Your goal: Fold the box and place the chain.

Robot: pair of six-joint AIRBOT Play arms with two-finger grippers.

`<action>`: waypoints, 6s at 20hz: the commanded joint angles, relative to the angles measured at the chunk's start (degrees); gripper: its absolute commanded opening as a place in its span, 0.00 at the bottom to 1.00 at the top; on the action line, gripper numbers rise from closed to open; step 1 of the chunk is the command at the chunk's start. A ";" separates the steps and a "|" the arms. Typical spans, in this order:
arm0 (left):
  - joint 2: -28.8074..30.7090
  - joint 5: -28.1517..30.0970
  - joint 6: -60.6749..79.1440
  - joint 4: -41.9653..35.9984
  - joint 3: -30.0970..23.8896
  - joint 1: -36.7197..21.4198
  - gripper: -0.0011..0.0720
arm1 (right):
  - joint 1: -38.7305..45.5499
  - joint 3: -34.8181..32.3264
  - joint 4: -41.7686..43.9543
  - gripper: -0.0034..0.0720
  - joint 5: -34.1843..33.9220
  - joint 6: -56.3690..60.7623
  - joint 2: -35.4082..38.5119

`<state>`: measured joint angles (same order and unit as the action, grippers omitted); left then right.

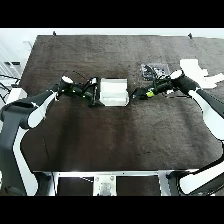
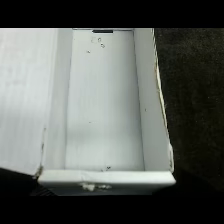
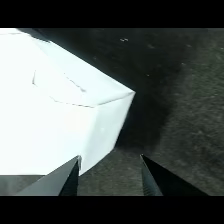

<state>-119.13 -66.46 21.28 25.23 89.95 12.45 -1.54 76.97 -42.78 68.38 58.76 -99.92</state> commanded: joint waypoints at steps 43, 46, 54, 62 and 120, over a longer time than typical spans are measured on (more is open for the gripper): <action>0.02 -0.04 0.02 0.00 0.04 -0.04 0.57 | -17.42 8.85 -31.56 0.69 -8.37 40.17 -2.19; 0.02 -0.04 0.02 0.00 0.04 -0.04 0.57 | -18.12 9.70 -35.41 0.69 -8.04 44.78 -2.19; 0.02 -0.04 0.00 0.00 0.04 -0.04 0.57 | -20.59 13.09 -41.48 0.57 -5.42 50.82 -2.95; 0.02 -0.07 0.00 0.00 0.04 -0.04 0.57 | -21.31 18.43 -44.59 0.45 1.79 53.79 -7.19; 0.02 -0.04 0.00 0.00 0.04 -0.04 0.57 | -21.62 16.92 -41.18 0.52 1.49 53.77 -5.16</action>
<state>-119.13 -66.46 21.28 25.21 89.95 12.43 -22.59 93.91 -84.40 70.11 111.00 -103.98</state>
